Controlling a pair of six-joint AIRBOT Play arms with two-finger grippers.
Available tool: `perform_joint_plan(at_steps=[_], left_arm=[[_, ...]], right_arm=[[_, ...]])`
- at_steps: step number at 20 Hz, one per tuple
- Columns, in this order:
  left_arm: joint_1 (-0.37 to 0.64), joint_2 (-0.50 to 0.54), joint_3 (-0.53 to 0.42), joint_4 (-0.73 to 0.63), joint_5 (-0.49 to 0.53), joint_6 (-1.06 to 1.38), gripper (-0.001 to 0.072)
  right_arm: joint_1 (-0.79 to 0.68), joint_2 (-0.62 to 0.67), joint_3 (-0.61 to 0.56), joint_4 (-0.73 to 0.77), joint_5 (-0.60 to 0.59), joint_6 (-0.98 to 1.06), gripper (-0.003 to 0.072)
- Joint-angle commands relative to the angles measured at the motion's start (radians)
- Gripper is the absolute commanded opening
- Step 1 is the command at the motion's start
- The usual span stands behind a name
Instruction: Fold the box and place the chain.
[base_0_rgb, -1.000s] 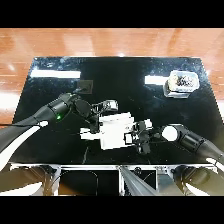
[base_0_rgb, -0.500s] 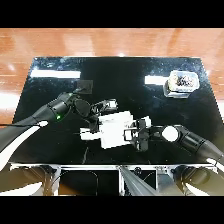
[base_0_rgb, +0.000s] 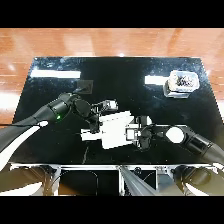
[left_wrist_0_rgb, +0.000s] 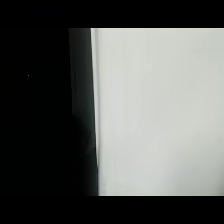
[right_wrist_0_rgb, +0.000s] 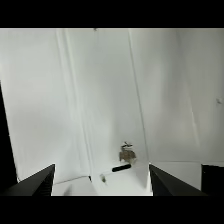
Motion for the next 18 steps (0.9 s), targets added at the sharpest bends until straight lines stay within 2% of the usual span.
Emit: perform_joint_plan(at_steps=[1,6,13,18], left_arm=[[0.000,0.001,0.000,0.001,0.000,0.000,0.0017],[0.000,0.001,0.000,0.001,0.003,0.000,0.0017],[0.000,0.001,0.000,0.001,0.002,0.000,0.0017],[0.000,0.001,0.000,0.002,-0.002,0.000,0.0017]], right_arm=[[-0.019,0.023,0.000,-0.115,0.009,0.014,0.0704],[-0.114,0.022,-0.002,-0.158,0.130,0.024,0.0703],[-0.131,-0.049,-0.023,-0.098,0.109,0.010,0.0703],[-0.092,-0.077,-0.023,0.006,0.074,-0.131,0.0704]])
